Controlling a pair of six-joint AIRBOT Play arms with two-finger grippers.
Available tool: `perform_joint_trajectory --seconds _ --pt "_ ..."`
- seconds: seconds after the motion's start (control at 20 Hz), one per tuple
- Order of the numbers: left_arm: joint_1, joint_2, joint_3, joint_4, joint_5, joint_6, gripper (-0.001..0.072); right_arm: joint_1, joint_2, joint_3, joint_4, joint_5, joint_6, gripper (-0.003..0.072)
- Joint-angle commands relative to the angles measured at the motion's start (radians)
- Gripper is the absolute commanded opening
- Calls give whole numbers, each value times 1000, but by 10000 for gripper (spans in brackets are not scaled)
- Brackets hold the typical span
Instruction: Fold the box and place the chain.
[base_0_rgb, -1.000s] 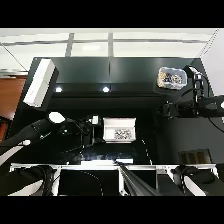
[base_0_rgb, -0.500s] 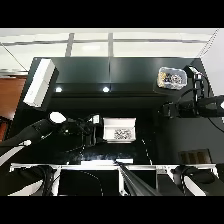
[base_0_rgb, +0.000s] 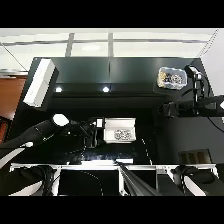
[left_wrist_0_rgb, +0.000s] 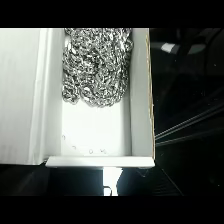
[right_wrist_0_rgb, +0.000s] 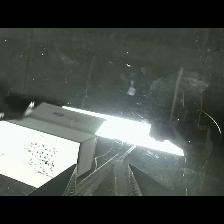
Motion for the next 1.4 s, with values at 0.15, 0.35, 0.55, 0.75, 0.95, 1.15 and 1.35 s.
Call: perform_joint_trajectory --seconds 0.15,0.35,0.55,0.75,0.95,1.15,1.35 --pt "-17 -1 1 29 21 -16 681 -1 1 -1 -10 -15 0 375" --pt "-17 -1 1 29 22 -19 396 65 -1 0 64 -56 -40 712" --pt "-16 -1 1 29 23 -19 396 109 -90 8 59 -181 -41 704" --pt "-16 -1 1 29 22 -19 396 109 -246 27 278 -234 -372 704" --pt "-16 -1 1 29 22 -19 396 111 -377 27 401 -124 -800 704" --pt "-16 -1 1 29 22 -19 397 113 -394 27 393 26 -977 704" --pt "-16 -1 1 29 22 -19 396 137 -394 26 380 173 -985 704"
